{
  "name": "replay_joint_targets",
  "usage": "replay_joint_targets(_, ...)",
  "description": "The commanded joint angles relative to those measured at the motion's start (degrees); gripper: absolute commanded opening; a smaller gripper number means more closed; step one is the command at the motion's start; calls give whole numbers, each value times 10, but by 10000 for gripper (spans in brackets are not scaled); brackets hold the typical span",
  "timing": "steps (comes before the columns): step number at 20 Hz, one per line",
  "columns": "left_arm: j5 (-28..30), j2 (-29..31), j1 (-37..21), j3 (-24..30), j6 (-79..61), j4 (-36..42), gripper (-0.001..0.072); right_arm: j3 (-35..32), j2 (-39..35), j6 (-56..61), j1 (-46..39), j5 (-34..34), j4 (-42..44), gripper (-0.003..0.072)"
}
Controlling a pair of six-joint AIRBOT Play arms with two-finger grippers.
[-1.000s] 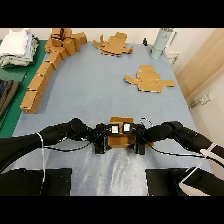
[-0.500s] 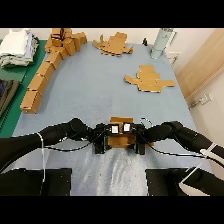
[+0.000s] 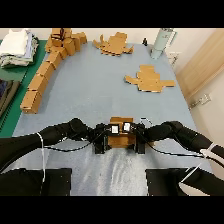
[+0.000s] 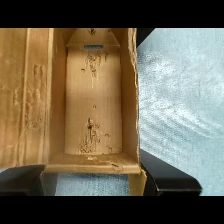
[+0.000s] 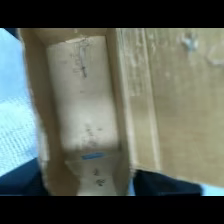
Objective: Fold the box.
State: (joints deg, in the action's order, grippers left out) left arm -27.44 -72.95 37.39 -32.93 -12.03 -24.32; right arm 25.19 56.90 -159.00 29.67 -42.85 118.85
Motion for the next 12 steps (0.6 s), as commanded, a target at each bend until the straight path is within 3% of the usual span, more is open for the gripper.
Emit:
replay_joint_targets(1, 0, 0, 0, 0, 0, 1, 422, 0, -13, 2, 0, -24, 1, 720)
replay_joint_targets(6, 0, 0, 0, 0, 0, 1, 422, 0, -71, 31, -4, -47, -48, 720)
replay_joint_targets(9, 0, 0, 0, 0, 0, 1, 422, 9, -129, 104, -4, -141, -83, 720)
replay_joint_targets(12, 0, 0, 0, 0, 0, 1, 422, 30, -193, 167, -4, -246, -48, 718)
